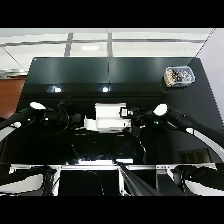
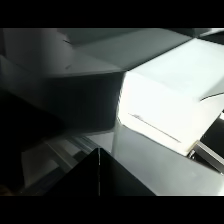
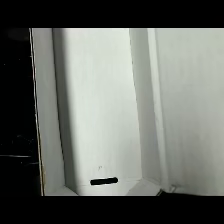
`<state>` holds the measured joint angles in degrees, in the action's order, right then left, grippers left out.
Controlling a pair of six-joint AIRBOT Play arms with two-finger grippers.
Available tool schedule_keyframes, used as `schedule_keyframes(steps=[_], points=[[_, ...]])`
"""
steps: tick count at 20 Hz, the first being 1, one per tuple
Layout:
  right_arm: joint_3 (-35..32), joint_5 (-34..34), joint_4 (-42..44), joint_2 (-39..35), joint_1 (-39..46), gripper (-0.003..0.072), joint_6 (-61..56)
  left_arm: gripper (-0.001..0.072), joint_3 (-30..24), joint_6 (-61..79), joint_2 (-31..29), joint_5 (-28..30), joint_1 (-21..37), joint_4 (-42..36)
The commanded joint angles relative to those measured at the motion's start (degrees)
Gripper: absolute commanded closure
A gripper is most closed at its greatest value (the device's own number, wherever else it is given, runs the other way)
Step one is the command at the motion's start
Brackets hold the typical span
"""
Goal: Fold the box and place the chain.
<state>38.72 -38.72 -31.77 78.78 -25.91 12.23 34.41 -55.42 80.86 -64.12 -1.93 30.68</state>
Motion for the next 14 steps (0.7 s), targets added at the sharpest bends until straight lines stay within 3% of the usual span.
schedule_keyframes(steps=[1, 2, 3, 4, 5, 10, 12, 14], points=[[0.0, 0.0, 0.0, 0.0, 0.0, 0.053, 0.0, 0.0684, 2.3, 1.4, 0.9, -1.5, -2.0, -1.1], [0.0, 0.0, 0.0, 0.0, 0.0, 0.053, 0.0, 0.0663, 3.1, 3.2, 0.9, -3.6, -2.1, -1.5], [0.0, 0.0, 0.0, 0.0, 0.0, 0.053, 0.0, 0.0465, 4.0, 3.4, 0.9, -5.3, -2.2, -1.6], [0.0, 0.0, 0.0, 0.0, 0.0, 0.053, 0.0, 0.0184, 4.8, 3.4, 0.9, -6.2, -2.3, -1.6], [0.0, 0.0, 0.0, 0.0, 0.0, 0.0531, 0.0, 0.013, 5.5, 3.3, 0.9, -6.6, -2.3, -1.7], [0.0, 0.0, 0.0, 0.0, 0.0, 0.053, 0.0, 0.013, 7.8, 3.1, 0.9, -7.0, -4.6, -7.5], [0.0, 0.0, 0.0, 0.0, 0.0, 0.053, 0.0, 0.0133, 9.4, 0.6, 0.9, -6.6, -7.7, -3.5], [0.0, 0.0, 0.0, 0.0, 0.0, 0.053, 0.0, 0.0214, 11.7, -6.3, 0.9, -5.4, -10.8, 2.7]])
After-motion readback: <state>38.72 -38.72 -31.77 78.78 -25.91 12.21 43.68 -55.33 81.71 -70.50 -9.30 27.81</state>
